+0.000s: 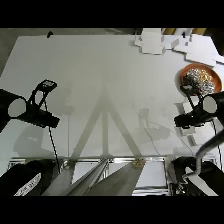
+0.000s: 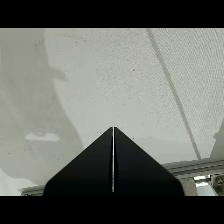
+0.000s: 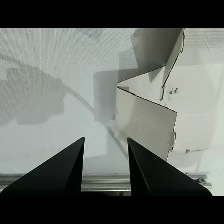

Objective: Fold the box and place the chain.

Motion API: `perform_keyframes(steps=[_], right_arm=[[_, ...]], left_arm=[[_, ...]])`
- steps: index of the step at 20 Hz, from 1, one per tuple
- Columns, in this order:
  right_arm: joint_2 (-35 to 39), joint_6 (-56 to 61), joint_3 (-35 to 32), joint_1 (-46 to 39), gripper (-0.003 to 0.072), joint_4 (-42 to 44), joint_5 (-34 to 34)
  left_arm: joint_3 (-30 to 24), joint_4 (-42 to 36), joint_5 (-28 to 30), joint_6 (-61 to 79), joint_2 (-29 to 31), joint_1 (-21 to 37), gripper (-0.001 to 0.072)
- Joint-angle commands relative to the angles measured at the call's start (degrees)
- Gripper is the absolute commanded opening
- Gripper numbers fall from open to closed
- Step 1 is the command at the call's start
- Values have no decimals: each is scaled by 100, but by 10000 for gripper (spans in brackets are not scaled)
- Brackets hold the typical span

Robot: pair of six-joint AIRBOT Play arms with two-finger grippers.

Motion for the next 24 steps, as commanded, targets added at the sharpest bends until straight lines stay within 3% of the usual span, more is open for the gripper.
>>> perform_keyframes(steps=[1,13,21,24], right_arm=[[4,0,-2,-4,277,0,0],[4,-2,-2,-4,277,-22,-52],[4,107,46,-4,276,365,-1864],[37,-166,367,-4,276,385,-1405]], left_arm=[[-2,2,0,0,4,-2,8],[-2,0,0,0,4,-2,8],[-2,2,0,0,4,-2,8],[-2,0,0,0,4,-2,8]])
